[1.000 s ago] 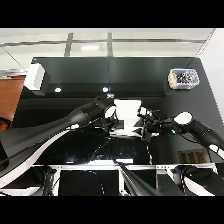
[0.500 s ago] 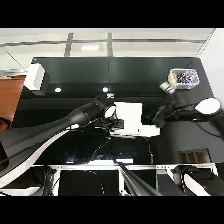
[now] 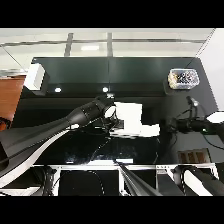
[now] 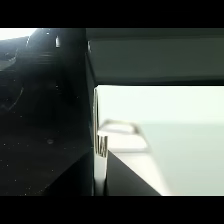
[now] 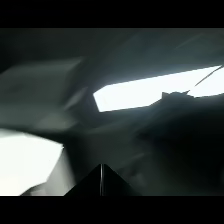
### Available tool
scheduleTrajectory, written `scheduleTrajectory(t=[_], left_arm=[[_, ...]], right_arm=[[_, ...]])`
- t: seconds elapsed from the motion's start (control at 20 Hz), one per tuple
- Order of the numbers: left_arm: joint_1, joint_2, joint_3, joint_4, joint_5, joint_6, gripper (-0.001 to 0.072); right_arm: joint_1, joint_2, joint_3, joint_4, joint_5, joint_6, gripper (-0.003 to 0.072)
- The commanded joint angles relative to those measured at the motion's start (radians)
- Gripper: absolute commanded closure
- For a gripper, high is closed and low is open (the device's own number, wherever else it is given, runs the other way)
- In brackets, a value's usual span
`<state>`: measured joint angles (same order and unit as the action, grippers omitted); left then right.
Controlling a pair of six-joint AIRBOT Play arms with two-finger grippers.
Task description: Fold the box and place the chain.
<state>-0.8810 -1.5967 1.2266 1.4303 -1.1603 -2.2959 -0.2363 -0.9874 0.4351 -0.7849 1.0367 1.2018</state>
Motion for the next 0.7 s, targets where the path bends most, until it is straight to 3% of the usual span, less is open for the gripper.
scheduleTrajectory(t=[0.0,0.15,0.25,0.45,0.55,0.65], left_arm=[[0.001,0.000,0.000,0.000,-0.002,-0.001,0.0682],[0.001,0.000,0.000,0.000,-0.002,-0.001,0.0682],[0.001,0.000,0.000,0.000,-0.002,-0.001,0.0682],[0.001,0.000,0.000,0.000,-0.001,-0.001,0.0682],[0.001,0.000,0.000,0.000,-0.001,-0.001,0.0682],[0.001,0.000,0.000,0.000,-0.001,-0.001,0.0682]], right_arm=[[0.107,-0.053,-0.042,0.297,0.077,-0.130,0.0674],[0.173,-0.053,0.019,0.303,0.090,-0.134,0.0653],[0.176,-0.053,0.062,0.284,0.132,-0.134,0.0065],[0.186,-0.053,0.079,0.260,0.178,-0.115,0.0046],[0.219,-0.053,0.079,0.253,0.170,-0.095,0.0154],[0.262,-0.053,0.079,0.253,0.150,-0.095,0.0154]])
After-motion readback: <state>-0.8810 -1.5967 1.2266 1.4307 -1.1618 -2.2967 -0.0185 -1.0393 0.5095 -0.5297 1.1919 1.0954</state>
